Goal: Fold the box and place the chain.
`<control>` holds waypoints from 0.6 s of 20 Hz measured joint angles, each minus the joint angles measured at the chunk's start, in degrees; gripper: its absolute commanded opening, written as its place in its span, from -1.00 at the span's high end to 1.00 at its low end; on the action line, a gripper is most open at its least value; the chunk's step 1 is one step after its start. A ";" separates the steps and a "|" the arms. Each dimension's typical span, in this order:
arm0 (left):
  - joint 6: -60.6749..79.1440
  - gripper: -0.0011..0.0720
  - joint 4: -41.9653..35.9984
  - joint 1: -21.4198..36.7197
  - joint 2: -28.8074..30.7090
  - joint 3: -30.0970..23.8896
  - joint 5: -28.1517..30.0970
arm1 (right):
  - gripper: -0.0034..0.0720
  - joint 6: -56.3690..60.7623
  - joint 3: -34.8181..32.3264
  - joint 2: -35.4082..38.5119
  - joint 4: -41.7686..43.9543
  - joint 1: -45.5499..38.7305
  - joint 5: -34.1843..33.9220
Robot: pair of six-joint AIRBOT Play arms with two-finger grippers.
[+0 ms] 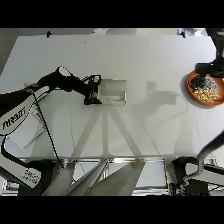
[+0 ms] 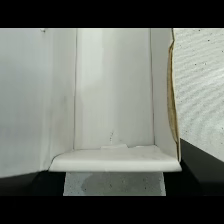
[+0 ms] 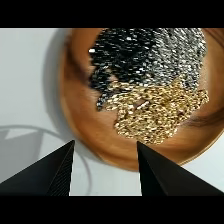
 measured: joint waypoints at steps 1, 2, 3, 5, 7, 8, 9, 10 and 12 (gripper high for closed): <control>0.00 0.09 0.00 0.00 0.00 0.00 0.00 | -0.26 -1.62 0.00 -1.46 1.31 -2.75 -1.01; 0.00 0.09 0.00 0.00 0.00 0.00 0.00 | -0.26 -3.23 0.00 -3.19 2.51 -5.38 -2.03; 0.00 0.09 0.00 0.00 0.00 0.00 0.00 | -0.27 -4.48 0.00 -4.96 3.21 -7.58 -3.04; 0.00 0.09 0.00 0.00 0.00 0.00 0.00 | -0.36 -6.19 0.00 -8.39 4.11 -10.78 -4.35; 0.00 0.09 0.00 0.00 0.00 0.00 0.00 | -0.36 -7.17 0.00 -11.85 4.63 -13.03 -5.66; 0.00 0.09 0.00 0.00 0.00 0.00 0.00 | -0.36 -7.50 0.00 -13.25 4.96 -13.66 -6.19; 0.00 0.09 0.00 0.00 0.00 0.00 0.00 | -0.36 -7.82 0.00 -14.64 5.29 -14.12 -6.62; 0.00 0.09 0.00 0.00 0.00 0.00 0.00 | -0.36 -8.17 0.00 -15.80 5.62 -14.47 -6.84; 0.00 0.09 0.00 0.00 0.00 0.00 0.00 | -0.29 -8.96 0.00 -17.73 6.16 -14.86 -7.06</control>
